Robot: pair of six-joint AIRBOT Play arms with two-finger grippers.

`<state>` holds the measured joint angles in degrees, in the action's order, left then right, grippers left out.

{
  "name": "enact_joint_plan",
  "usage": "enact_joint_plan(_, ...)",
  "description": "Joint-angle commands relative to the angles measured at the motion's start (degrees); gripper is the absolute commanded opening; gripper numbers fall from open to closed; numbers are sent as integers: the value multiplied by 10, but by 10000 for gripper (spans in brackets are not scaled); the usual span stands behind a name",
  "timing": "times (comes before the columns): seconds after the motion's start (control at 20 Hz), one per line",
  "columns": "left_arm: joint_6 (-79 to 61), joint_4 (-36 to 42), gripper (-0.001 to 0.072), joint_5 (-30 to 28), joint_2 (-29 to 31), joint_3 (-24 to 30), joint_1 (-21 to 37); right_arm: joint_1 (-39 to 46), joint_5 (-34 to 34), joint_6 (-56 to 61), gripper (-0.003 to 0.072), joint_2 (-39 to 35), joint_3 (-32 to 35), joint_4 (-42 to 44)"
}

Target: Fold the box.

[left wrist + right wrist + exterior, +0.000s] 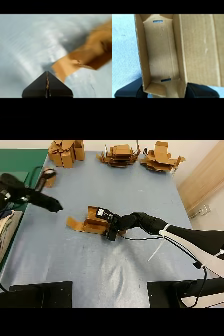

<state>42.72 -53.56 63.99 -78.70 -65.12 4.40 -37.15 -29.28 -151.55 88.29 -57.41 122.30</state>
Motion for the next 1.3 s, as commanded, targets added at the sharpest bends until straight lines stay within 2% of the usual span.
enact_joint_plan(0.0, 199, -57, 17, 26, -40, 14, 60, 0, 0, 0, 517, 0, 0, 0)
enact_joint_plan(0.1, 191, -43, 18, 84, -88, 14, 53, 0, 0, 0, 517, 0, 0, 0)
enact_joint_plan(0.3, 110, 67, 17, 105, -140, 14, 9, 0, 0, 0, 517, 0, 0, 0)
enact_joint_plan(0.6, 106, 70, 18, 89, -141, 14, -56, 0, 0, 0, 517, 0, 0, 0)
enact_joint_plan(0.8, 130, 38, 18, 62, -141, 14, -66, 0, 0, 0, 517, 0, 0, 0)
enact_joint_plan(1.0, 130, 35, 19, 60, -141, 14, -66, 0, 0, 0, 517, 0, 0, 0)
enact_joint_plan(1.1, 112, 63, 19, 66, -141, 14, -66, 0, 0, 0, 517, 0, 0, 0)
enact_joint_plan(1.25, 52, 138, 20, 111, -141, 14, -66, 0, 0, 0, 517, 0, 0, 0)
